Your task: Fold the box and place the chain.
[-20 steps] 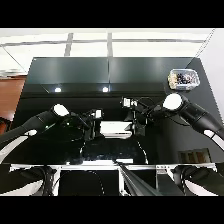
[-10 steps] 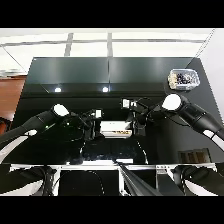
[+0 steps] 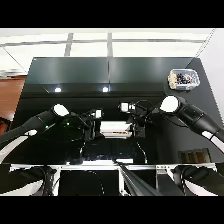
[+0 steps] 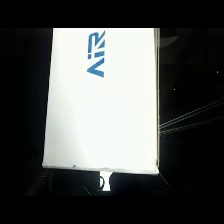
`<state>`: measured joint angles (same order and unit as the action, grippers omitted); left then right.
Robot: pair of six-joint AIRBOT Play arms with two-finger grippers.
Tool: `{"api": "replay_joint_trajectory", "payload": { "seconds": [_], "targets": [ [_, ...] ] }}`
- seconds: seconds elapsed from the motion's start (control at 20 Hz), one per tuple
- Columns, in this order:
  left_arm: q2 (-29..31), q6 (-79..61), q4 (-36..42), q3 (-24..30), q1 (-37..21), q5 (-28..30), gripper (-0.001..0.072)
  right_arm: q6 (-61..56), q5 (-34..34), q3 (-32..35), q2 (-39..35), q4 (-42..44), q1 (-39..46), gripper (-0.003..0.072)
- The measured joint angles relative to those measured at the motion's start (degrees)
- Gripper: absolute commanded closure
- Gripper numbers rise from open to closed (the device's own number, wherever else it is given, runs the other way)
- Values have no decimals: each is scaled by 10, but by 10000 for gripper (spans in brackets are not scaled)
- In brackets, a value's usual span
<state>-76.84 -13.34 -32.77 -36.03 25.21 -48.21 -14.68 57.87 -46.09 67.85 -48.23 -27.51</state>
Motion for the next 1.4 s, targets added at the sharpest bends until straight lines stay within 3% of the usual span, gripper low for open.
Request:
{"api": "replay_joint_trajectory", "payload": {
  "seconds": [0.1, 0.15, 0.2, 0.95, 1.15, 1.2, 1.25, 1.3, 1.4],
  "targets": [
    [0, 0, 0, 0, 0, 0, 302, -2, 0, 0, 0, -1, -1, 375],
    [0, 0, 0, 0, 0, 0, 302, -3, 0, 0, 0, -1, -1, 293],
    [0, 0, 0, 0, 0, 0, 302, -4, 2, 0, 0, -2, -1, 287],
    [0, 0, 0, 0, 0, 0, 302, -17, 10, 12, 0, -2, -1, 288],
    [0, 0, 0, 0, 0, -1, 302, -68, 22, 3, -16, -4, 2, 291],
    [0, 0, 0, 0, 0, -1, 302, -98, 28, -2, -24, 0, 8, 356],
    [0, 0, 0, 0, 0, -1, 302, -140, 38, -5, -34, -2, 17, 606],
    [0, 0, 0, 0, 0, -1, 302, -184, 48, -4, -41, 2, 29, 670],
    [0, 0, 0, 0, 0, -1, 302, -258, 74, 16, -50, 35, 59, 679]
  ]
}}
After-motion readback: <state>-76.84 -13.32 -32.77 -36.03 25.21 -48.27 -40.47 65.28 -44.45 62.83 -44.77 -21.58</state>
